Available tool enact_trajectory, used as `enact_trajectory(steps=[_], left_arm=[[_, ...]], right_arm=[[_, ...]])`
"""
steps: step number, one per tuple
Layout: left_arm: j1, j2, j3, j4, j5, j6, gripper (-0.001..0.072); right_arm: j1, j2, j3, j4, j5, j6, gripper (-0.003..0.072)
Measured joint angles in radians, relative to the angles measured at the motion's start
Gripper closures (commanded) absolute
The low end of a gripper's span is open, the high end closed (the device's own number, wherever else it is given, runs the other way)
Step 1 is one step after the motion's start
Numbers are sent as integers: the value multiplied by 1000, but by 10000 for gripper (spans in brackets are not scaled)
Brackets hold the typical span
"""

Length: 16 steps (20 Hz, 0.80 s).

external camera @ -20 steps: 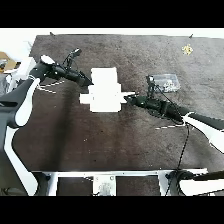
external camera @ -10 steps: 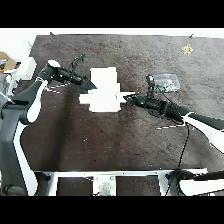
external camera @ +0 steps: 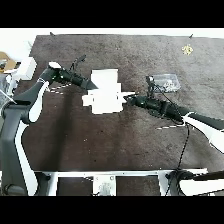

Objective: Fold the box and place the chain.

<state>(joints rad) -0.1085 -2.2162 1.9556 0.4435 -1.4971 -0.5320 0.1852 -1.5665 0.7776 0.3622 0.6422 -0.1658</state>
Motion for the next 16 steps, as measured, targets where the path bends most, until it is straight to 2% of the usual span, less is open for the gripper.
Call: enact_trajectory(steps=[1,2,9,16], left_arm=[[0,0,0,0,-5,3,700],[0,0,0,4,-4,15,700],[0,6,11,-1,7,293,699],[0,7,13,7,135,609,699]], right_arm=[[0,0,0,0,0,0,336],[-1,0,0,1,7,0,122],[-121,49,0,-3,130,-29,130],[-229,73,0,-128,214,-35,130]])
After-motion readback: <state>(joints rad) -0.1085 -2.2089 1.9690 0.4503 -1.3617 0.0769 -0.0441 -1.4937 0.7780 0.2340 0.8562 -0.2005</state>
